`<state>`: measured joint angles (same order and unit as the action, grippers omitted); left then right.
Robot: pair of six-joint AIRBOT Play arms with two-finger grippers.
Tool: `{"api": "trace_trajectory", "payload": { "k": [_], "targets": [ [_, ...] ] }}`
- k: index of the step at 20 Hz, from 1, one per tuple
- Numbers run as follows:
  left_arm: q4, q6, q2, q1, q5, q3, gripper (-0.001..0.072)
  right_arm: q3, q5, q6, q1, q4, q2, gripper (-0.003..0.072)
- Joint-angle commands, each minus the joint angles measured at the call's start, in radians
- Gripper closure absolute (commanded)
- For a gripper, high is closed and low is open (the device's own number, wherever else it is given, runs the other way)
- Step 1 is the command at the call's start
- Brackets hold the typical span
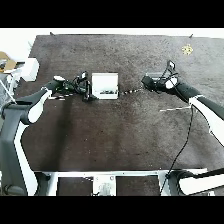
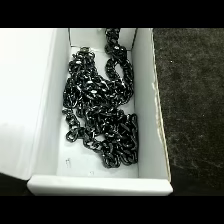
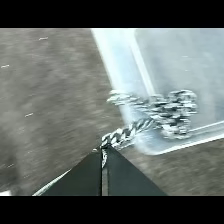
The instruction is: Fold the box and place the chain.
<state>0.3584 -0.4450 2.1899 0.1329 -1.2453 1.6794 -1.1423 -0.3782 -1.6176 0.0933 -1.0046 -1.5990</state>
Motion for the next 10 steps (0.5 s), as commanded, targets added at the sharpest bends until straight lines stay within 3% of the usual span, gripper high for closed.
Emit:
{"api": "trace_trajectory", "payload": {
  "k": [1, 6, 10],
  "targets": [
    [0.000, 0.000, 0.000, -0.001, 0.000, 0.000, 0.0526, 0.000, -0.040, 0.084, 0.052, 0.003, 0.122, 0.0684],
    [0.000, 0.000, 0.000, -0.001, 0.000, 0.000, 0.0525, -0.001, 0.066, 0.115, 0.183, -0.004, 0.345, 0.0684],
    [0.000, 0.000, 0.000, -0.001, 0.000, 0.000, 0.0525, -0.052, 0.135, 0.131, 0.290, -0.005, 0.388, 0.0684]
  ]
}}
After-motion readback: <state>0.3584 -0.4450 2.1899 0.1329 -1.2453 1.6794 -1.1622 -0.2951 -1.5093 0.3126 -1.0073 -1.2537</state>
